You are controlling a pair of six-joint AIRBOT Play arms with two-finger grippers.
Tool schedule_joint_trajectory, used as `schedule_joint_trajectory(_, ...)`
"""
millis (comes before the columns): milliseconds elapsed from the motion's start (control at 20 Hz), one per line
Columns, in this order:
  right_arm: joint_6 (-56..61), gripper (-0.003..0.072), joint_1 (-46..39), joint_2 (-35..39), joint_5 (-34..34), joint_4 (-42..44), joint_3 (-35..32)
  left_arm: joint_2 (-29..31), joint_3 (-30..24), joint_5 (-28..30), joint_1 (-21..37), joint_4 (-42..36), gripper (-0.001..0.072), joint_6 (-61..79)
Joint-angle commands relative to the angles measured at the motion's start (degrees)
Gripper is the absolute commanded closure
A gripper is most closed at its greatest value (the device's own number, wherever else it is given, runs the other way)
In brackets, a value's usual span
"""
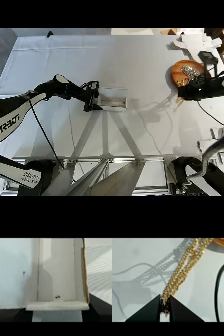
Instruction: Fold the box and place the chain.
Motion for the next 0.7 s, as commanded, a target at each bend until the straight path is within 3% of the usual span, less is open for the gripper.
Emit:
schedule_joint_trajectory(0,3.98,0.0679,7.32,0.83,-0.87,0.81,-0.44,0.0,-0.02,0.02,0.0,0.02,0.0499,0.02)
schedule_joint_trajectory(350,9.66,0.0679,20.57,-0.2,-8.0,0.92,-0.44,0.0,-0.02,0.02,0.0,0.02,0.0499,0.02)
schedule_joint_trajectory(650,13.53,0.0679,29.27,-6.23,-16.5,0.96,-0.42,0.0,-0.02,0.02,0.0,0.02,0.0499,0.02)
